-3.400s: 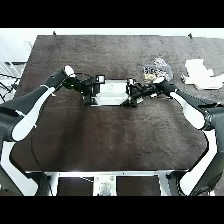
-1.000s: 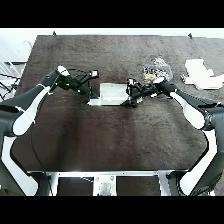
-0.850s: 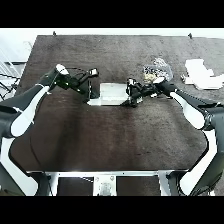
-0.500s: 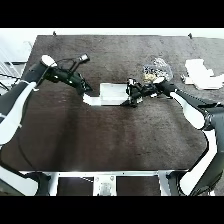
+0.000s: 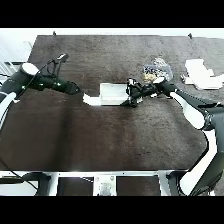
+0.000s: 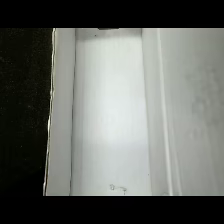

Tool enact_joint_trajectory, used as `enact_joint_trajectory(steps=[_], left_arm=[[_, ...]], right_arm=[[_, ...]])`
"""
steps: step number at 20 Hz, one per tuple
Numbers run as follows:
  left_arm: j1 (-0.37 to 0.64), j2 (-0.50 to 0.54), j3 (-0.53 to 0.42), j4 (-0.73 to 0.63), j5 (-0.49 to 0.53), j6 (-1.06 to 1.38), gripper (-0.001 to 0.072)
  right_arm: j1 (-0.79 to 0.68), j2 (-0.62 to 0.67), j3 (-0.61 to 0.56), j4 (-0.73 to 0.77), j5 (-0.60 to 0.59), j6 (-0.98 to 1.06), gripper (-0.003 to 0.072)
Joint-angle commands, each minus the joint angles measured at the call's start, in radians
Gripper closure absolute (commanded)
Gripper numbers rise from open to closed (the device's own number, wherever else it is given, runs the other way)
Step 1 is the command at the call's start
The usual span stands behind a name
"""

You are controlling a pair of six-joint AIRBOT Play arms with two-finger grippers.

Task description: Fold the box and place the chain.

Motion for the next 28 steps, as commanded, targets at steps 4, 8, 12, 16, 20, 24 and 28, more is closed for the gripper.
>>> enact_joint_trajectory(steps=[4,8,12,16,20,24,28], left_arm=[[0.063,0.0,-0.051,0.008,-0.024,-0.126,0.0695],[0.063,-0.019,-0.06,0.007,-0.02,-0.171,0.0695],[0.063,-0.065,-0.06,-0.007,-0.016,-0.233,0.0695],[0.063,-0.121,-0.06,-0.091,0.014,-0.241,0.0692],[0.062,-0.164,-0.06,-0.087,0.061,-0.244,0.0691],[0.04,-0.208,-0.059,-0.084,0.108,-0.257,0.0692],[-0.027,-0.233,-0.054,-0.09,0.15,-0.282,0.0691]], right_arm=[[0.0,0.001,0.0,0.0,0.0,0.0,0.0117],[0.0,0.001,0.0,0.0,0.0,0.0,0.0117],[0.0,0.001,0.0,0.0,0.0,0.0,0.0117],[0.0,0.001,0.0,0.0,0.0,0.0,0.0117],[0.0,0.001,0.0,0.0,0.0,0.0,0.0116],[0.0,0.001,0.0,0.0,0.0,0.0,0.0117],[0.0,0.001,0.0,0.0,0.0,0.0,0.0117]])
